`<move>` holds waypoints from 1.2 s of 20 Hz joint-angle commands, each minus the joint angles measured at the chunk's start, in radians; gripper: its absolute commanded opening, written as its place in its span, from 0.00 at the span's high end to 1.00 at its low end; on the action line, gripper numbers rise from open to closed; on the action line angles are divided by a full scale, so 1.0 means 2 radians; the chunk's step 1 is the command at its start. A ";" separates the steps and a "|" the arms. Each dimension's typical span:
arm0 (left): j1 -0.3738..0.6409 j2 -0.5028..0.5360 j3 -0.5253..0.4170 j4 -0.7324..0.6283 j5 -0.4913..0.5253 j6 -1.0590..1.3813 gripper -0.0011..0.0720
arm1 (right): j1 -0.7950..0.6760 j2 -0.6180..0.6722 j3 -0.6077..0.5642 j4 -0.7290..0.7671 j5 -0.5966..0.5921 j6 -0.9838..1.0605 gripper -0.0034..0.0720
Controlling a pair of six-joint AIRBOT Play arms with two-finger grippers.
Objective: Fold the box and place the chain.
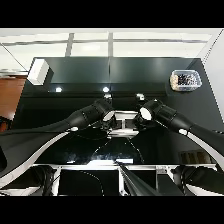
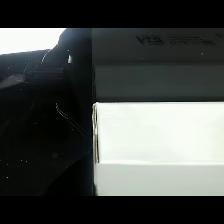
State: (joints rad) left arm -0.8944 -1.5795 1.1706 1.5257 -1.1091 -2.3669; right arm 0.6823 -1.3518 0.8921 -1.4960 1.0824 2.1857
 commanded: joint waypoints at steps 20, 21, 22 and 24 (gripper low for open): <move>0.000 0.000 0.000 0.001 -0.001 0.001 0.95 | -0.108 0.252 0.002 -0.189 0.077 -0.140 0.57; 0.000 0.000 0.000 0.001 -0.001 0.001 0.95 | -0.146 0.253 -0.015 -0.224 0.055 -0.140 0.57; 0.000 0.000 0.000 0.001 -0.001 0.001 0.95 | -0.193 0.253 -0.038 -0.245 0.003 -0.140 0.57; 0.000 0.000 0.000 0.001 -0.001 0.001 0.95 | -0.293 0.245 -0.081 -0.246 -0.140 -0.139 0.43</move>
